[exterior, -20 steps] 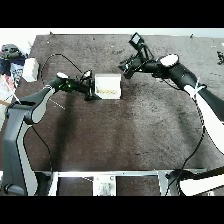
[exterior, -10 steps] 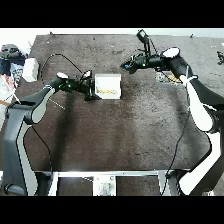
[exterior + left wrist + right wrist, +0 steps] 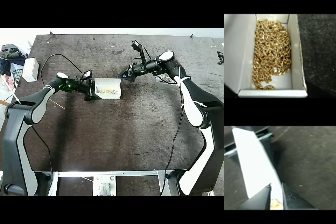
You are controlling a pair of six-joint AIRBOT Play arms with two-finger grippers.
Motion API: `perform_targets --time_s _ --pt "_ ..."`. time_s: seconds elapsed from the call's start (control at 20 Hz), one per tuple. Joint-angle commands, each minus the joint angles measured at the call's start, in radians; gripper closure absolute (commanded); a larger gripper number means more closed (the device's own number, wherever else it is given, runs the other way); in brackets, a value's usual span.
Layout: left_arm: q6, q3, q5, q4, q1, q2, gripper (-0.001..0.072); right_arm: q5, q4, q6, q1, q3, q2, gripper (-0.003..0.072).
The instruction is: Fold the box and place the chain.
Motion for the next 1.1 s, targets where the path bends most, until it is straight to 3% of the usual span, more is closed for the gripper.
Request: perform_targets --time_s 0.0,0.4,0.45,0.7,1.05 --pt "0.000 0.000 0.000 0.000 -0.001 0.000 0.0315 0.105 0.000 -0.060 0.025 0.003 -0.005 0.0530" --pt "0.000 0.000 0.000 0.000 -0.001 0.000 0.0315 0.057 -0.080 -0.170 0.128 0.002 -0.003 0.0482" --pt "0.000 0.000 0.000 0.000 -0.001 0.000 0.0315 0.052 -0.094 -0.182 0.137 0.002 -0.003 0.0376" --pt "0.000 0.000 0.000 0.000 -0.001 0.000 0.0315 -0.008 -0.127 -0.192 0.148 0.002 -0.005 0.0389" --pt "0.000 0.000 0.001 0.000 -0.001 0.000 0.0315 0.026 -0.142 -0.194 0.147 -0.003 -0.015 0.0387"
